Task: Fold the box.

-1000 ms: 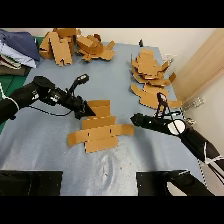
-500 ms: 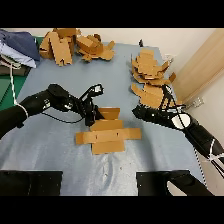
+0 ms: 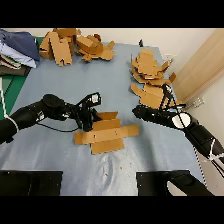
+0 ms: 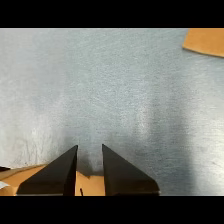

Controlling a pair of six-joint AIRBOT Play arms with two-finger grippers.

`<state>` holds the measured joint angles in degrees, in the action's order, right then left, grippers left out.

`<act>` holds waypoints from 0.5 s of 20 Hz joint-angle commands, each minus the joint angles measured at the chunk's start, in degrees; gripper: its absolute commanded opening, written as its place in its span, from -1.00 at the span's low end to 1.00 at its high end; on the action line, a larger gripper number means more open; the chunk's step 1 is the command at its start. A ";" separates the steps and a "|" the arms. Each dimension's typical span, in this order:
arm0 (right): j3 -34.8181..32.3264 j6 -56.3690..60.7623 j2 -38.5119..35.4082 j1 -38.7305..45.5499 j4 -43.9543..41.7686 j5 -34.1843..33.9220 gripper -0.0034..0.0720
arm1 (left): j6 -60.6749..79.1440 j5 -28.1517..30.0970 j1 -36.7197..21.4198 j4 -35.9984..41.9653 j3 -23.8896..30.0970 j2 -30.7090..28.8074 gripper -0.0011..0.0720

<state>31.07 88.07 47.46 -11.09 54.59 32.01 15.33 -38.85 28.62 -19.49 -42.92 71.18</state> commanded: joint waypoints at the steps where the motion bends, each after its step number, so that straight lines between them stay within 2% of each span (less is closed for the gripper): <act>1: 0.04 -0.02 -0.02 0.02 0.11 0.04 -0.26 | 5.33 1.09 0.02 0.04 3.78 -1.57 -0.93; 6: 0.04 -0.02 -0.02 0.02 0.11 -0.09 -0.26 | 11.91 1.51 0.70 0.22 7.41 -4.70 -0.93; 10: 0.04 -0.09 -0.02 0.02 0.11 0.09 -0.26 | 12.87 1.62 0.59 0.68 7.76 -4.72 -0.93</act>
